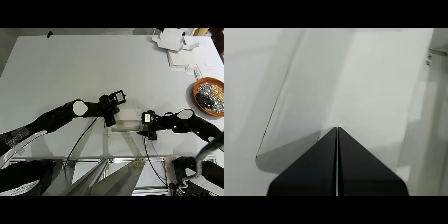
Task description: Fold the box and place the chain.
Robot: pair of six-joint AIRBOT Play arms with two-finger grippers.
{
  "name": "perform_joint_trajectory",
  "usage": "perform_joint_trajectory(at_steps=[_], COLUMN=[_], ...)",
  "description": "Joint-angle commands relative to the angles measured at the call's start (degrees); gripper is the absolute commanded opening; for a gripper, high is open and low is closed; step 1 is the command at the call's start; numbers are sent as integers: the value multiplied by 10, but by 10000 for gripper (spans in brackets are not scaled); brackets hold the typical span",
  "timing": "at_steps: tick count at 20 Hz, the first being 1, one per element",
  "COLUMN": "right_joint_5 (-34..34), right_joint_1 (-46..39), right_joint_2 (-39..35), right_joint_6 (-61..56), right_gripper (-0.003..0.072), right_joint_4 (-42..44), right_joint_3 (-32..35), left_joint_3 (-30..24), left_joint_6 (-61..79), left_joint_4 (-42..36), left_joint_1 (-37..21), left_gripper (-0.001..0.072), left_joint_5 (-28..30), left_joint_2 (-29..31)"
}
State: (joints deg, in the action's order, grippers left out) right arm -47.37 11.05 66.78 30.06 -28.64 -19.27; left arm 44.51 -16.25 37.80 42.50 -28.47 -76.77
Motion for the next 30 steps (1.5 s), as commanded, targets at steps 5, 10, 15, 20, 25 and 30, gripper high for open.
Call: perform_joint_trajectory(at_steps=[5, 10, 15, 20, 25, 30], right_joint_5=[0, 0, 0, 0, 0, 0], right_joint_1=[0, 0, 0, 0, 0, 0], right_joint_2=[0, 0, 0, 0, 0, 0], right_joint_6=[0, 0, 0, 0, 0, 0], right_gripper=[443, 443, 443, 443, 443, 443], right_joint_4=[0, 0, 0, 0, 0, 0], right_joint_3=[0, 0, 0, 0, 0, 0], left_joint_3=[0, -27, -74, -80, -91, -101], left_joint_6=[-30, -82, -60, -12, 150, 292], left_joint_4=[80, 169, 171, 171, 128, 28], left_joint_1=[-22, -22, -37, -79, -82, -69], left_gripper=[3, 3, 3, 116, 230, 231], left_joint_5=[-187, -249, -247, -234, -195, -162], left_joint_2=[88, 101, 101, 102, 100, 67])
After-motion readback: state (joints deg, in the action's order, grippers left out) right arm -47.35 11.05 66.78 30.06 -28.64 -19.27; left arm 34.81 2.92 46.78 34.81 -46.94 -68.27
